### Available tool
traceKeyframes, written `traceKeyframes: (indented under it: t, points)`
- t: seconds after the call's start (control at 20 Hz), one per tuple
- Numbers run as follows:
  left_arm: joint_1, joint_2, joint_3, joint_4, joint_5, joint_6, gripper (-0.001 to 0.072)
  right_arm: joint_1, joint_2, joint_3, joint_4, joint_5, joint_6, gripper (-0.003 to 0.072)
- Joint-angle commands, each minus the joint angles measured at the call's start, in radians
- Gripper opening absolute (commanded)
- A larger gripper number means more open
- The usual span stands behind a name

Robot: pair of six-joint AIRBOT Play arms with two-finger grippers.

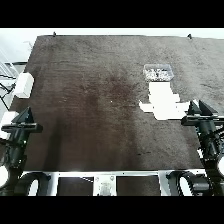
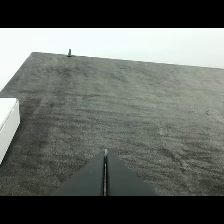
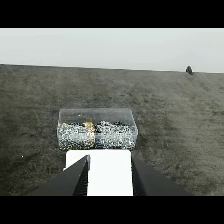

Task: Fold the box and place the chain.

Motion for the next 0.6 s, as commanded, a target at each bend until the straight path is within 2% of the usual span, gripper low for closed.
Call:
traceKeyframes:
  t: [0.0, 0.2, 0.3, 0.45, 0.55]
  points:
    - [0.0, 0.0, -0.001, 0.0, 0.0, 0.0, 0.002, 0.0, 0.0, 0.0, 0.0, 0.0, 0.0, 0.0314]
    - [0.0, 0.0, -0.001, 0.0, 0.0, 0.0, 0.002, 0.0, 0.001, 0.001, 0.0, 0.0, 0.0, 0.0318]
    - [0.0, 0.0, -0.001, 0.0, 0.0, 0.0, 0.002, -0.001, 0.0, 0.026, -0.009, 0.0, 0.0, 0.044]
    - [0.0, 0.0, -0.001, 0.0, 0.0, 0.0, 0.002, -0.001, -0.035, 0.103, -0.045, -0.012, 0.0, 0.0405]
    - [0.0, 0.0, -0.001, 0.0, 0.0, 0.0, 0.002, -0.011, -0.139, 0.181, -0.04, -0.03, 0.002, 0.0391]
